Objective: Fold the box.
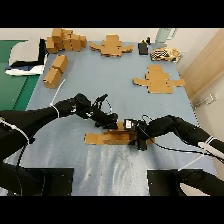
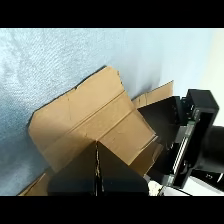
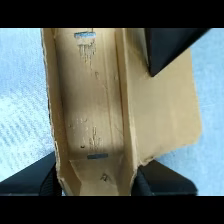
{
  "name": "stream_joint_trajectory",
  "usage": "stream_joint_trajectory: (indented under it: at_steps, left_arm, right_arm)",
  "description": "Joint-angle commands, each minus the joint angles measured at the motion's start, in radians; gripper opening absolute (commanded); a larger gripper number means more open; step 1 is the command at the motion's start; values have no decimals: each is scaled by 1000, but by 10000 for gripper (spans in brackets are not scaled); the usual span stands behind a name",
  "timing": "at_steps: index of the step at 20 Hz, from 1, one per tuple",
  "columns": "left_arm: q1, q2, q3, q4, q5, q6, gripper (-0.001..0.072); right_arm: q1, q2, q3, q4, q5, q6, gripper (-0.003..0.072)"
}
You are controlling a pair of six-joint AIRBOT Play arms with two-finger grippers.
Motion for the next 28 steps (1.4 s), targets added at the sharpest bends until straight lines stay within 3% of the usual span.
stream_joint_trajectory:
  at_steps: [1, 6, 10, 14, 18, 19, 20, 21, 23, 25, 28]
  left_arm:
    - [5, -3, 5, 19, -8, 52, 12]
    - [129, 31, 48, -89, -154, 361, 10]
    - [207, 158, 32, 113, -261, 623, 8]
    - [159, 315, -37, 258, -168, 726, 8]
    - [129, 394, -201, 228, -40, 991, 16]
    - [124, 396, -248, 206, -25, 1085, 244]
    - [118, 396, -295, 174, -13, 1165, 594]
    - [110, 396, -340, 139, -5, 1225, 652]
    - [82, 396, -396, 105, 4, 1304, 654]
    - [41, 396, -407, 98, 54, 1297, 691]
    - [-13, 395, -407, -18, 142, 1310, 701]
  right_arm:
    - [0, 0, 0, 0, 0, -1, 442]
    - [0, 0, 0, 0, 0, 0, 442]
    - [0, 0, 0, 0, 0, 0, 442]
    - [0, 0, 0, -1, 0, 0, 442]
    - [0, 0, 0, -3, 0, 0, 442]
    - [0, 0, 0, -3, 0, 0, 442]
    - [0, 0, 0, -3, 0, 0, 442]
    - [0, 0, 0, -3, 0, 0, 442]
    - [0, 0, 0, -3, 0, 0, 442]
    - [0, 0, 0, -3, 0, 0, 442]
    - [0, 0, 0, -3, 0, -1, 442]
